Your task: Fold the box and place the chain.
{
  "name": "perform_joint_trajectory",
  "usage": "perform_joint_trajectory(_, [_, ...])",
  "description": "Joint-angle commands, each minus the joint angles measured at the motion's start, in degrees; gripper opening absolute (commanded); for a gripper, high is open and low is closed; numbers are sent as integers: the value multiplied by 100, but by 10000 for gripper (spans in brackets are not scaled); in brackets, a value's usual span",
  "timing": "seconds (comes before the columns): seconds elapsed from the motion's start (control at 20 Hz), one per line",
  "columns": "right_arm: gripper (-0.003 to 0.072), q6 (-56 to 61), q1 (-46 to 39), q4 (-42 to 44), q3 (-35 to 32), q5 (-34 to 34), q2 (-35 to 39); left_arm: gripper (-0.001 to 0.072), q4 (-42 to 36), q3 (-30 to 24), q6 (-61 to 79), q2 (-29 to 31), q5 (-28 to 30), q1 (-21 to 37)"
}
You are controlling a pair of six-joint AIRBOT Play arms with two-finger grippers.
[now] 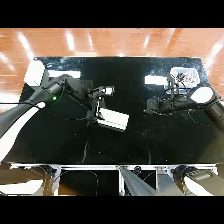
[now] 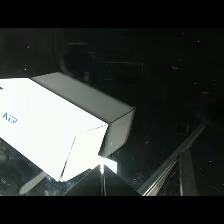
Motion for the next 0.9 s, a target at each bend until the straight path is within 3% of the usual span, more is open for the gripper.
perform_joint_trajectory(0.0, [29, 0, -4, 0, 2, 0, 2, 618, 35, 0, -2, -87, 33, 0])
perform_joint_trajectory(0.55, [29, 0, -4, -2, 2, 0, 2, 617, 55, 0, -452, -96, 105, -11])
perform_joint_trajectory(0.85, [29, -4, -4, -2, 2, -4, 0, 599, 79, 0, -750, 210, 26, -13])
